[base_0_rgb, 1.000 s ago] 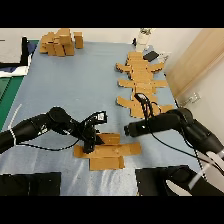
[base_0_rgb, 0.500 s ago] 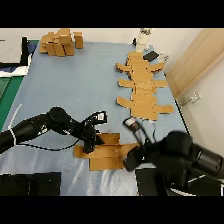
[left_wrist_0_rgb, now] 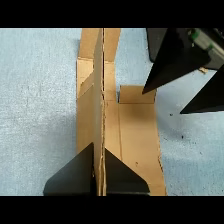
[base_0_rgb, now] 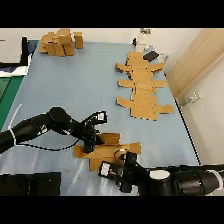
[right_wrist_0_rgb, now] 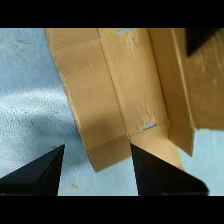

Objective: Fold the box.

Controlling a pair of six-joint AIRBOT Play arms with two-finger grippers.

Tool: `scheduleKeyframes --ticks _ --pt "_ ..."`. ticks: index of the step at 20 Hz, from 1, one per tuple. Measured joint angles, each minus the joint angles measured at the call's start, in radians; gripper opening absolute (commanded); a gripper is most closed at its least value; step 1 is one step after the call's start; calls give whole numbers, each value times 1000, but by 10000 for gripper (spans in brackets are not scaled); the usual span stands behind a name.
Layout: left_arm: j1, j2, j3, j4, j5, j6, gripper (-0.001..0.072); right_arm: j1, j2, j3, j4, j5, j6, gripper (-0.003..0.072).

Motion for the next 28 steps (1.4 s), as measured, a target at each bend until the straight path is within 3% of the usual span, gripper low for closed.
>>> scheduleKeyframes --ticks 13,18,25,26,28 --pt "0 0 0 0 0 0 19 31 -149 -5 -125 56 43 632" --pt "0 0 0 0 0 0 19 31 -162 0 -235 26 169 633" --pt "0 0 0 0 0 0 19 31 -165 50 -273 -33 233 633" --pt "0 0 0 0 0 0 19 31 -165 53 -272 -37 237 637" --pt "0 0 0 0 0 0 19 31 -165 57 -273 -46 240 720"
